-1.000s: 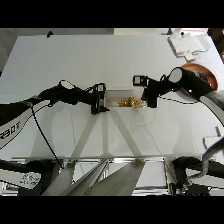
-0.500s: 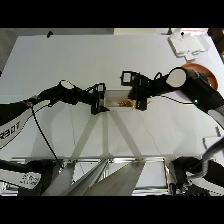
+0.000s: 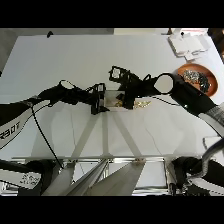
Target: Fold the box and place the chain.
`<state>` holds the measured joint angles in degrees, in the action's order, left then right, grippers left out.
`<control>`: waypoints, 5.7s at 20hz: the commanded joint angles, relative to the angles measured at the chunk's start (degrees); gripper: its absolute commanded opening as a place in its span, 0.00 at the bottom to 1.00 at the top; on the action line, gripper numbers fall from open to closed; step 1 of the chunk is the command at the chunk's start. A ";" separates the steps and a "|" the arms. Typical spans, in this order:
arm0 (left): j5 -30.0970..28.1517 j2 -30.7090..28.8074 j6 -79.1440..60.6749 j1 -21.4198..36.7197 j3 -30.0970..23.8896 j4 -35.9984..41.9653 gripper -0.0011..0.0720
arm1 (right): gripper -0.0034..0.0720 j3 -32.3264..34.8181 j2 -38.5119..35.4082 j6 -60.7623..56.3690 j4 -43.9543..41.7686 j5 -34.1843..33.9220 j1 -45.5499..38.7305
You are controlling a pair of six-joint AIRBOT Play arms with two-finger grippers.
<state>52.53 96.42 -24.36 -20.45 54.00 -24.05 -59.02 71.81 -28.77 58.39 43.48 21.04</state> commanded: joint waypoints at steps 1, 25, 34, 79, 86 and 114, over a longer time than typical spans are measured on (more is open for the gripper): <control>-0.02 -0.02 0.00 0.00 0.04 0.00 0.25 | 0.50 0.33 -2.38 -2.25 0.28 0.04 -1.62; -0.02 -0.02 0.00 0.00 0.04 0.00 0.25 | 0.78 3.50 15.89 34.84 -7.17 9.16 -18.12; -0.02 -0.02 0.00 0.00 0.04 0.00 0.25 | 0.05 3.50 17.90 39.32 -9.88 9.88 -18.12; -0.02 -0.02 0.00 0.00 0.04 0.00 0.25 | 0.69 8.09 10.64 36.98 -11.69 12.74 -21.16; -0.02 -0.02 0.00 0.00 0.04 0.00 0.25 | 0.81 8.09 17.00 42.80 -12.07 12.79 -18.93; -0.02 -0.02 0.00 0.00 0.04 0.00 0.25 | 0.05 7.17 -2.62 18.08 -6.60 -0.20 -8.31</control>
<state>52.51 96.42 -24.36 -20.45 54.00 -24.05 -51.27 71.00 -9.32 55.07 47.48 8.99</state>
